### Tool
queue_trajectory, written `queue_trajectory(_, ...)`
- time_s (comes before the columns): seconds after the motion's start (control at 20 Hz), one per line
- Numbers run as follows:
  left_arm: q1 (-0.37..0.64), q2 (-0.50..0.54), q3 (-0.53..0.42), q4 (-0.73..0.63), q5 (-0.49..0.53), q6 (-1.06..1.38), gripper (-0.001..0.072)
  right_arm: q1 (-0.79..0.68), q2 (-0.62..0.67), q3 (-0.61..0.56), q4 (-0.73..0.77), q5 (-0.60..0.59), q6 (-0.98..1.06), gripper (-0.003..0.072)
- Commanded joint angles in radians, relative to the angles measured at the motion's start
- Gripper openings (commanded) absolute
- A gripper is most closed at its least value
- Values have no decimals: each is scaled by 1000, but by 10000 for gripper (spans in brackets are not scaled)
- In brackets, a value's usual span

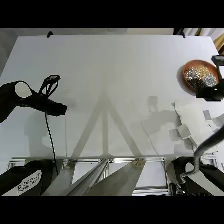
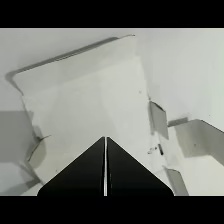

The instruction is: Fold the box and place the chain.

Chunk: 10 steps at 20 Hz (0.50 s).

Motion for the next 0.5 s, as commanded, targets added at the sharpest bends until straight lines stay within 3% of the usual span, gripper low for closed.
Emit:
queue_trajectory(0.0,-1,1,0,0,0,0,11,-104,0,14,-15,-8,-4,12)
queue_trajectory(0.2,-1,1,0,0,0,0,11,-232,-7,25,-140,-83,-31,22)
queue_trajectory(0.25,-1,1,0,0,0,0,11,-273,-13,25,-140,-115,-60,246)
queue_trajectory(0.3,-1,1,0,0,0,0,11,-310,-28,25,-129,-138,-62,554)
queue_trajectory(0.45,-1,1,0,0,0,0,11,-370,-104,25,-130,-115,-181,583)
